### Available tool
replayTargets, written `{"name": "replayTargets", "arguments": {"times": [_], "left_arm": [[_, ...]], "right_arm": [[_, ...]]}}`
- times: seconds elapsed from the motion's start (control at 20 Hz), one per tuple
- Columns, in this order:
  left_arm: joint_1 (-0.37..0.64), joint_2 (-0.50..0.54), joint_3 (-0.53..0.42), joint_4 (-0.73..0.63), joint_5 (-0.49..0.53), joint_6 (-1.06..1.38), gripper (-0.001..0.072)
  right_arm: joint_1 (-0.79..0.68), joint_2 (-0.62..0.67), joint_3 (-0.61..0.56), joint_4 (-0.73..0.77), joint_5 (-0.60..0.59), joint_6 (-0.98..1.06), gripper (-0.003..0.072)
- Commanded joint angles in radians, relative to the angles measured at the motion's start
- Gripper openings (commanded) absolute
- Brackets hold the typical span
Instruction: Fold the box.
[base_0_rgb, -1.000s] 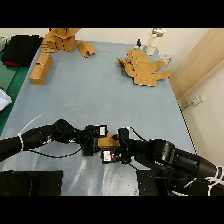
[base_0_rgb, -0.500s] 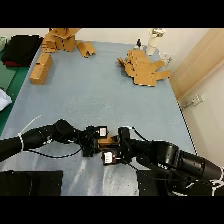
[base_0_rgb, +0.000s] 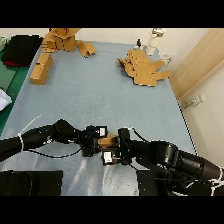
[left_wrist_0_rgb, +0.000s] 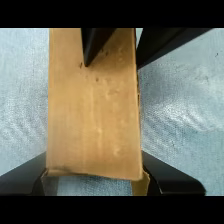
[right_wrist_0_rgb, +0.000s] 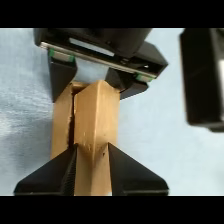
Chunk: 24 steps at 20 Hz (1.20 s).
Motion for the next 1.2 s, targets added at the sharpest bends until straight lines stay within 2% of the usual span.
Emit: {"name": "replayTargets", "arguments": {"times": [0.0, 0.4, 0.75, 0.85, 0.95, 1.05, 1.1, 1.15], "left_arm": [[0.001, 0.0, 0.0, 0.0, 0.002, -0.001, 0.0521], [0.001, 0.0, 0.0, 0.0, 0.002, -0.001, 0.0521], [0.001, 0.0, 0.0, 0.0, 0.002, -0.001, 0.0521], [0.001, 0.0, 0.0, 0.0, 0.002, -0.001, 0.0521], [0.001, 0.0, 0.0, 0.0, 0.002, -0.001, 0.0521], [0.001, 0.0, 0.0, 0.0, 0.002, -0.001, 0.0521], [0.001, 0.0, 0.0, 0.0, 0.002, -0.001, 0.0521], [0.001, 0.0, 0.0, 0.0, 0.002, -0.001, 0.0521]], "right_arm": [[0.001, -0.031, 0.0, 0.056, -0.016, -0.002, 0.028], [0.001, 0.01, 0.001, 0.054, -0.023, -0.003, 0.0281], [0.001, 0.104, 0.026, 0.063, -0.18, 0.008, 0.0306], [0.001, 0.136, 0.041, 0.125, -0.283, 0.127, 0.0301], [0.001, 0.161, 0.042, 0.286, -0.415, 0.413, 0.0287], [0.001, 0.163, 0.01, 0.465, -0.471, 0.731, 0.0239], [0.001, 0.163, -0.027, 0.554, -0.46, 0.813, 0.0088], [0.001, 0.162, -0.072, 0.63, -0.416, 0.843, 0.0004]]}}
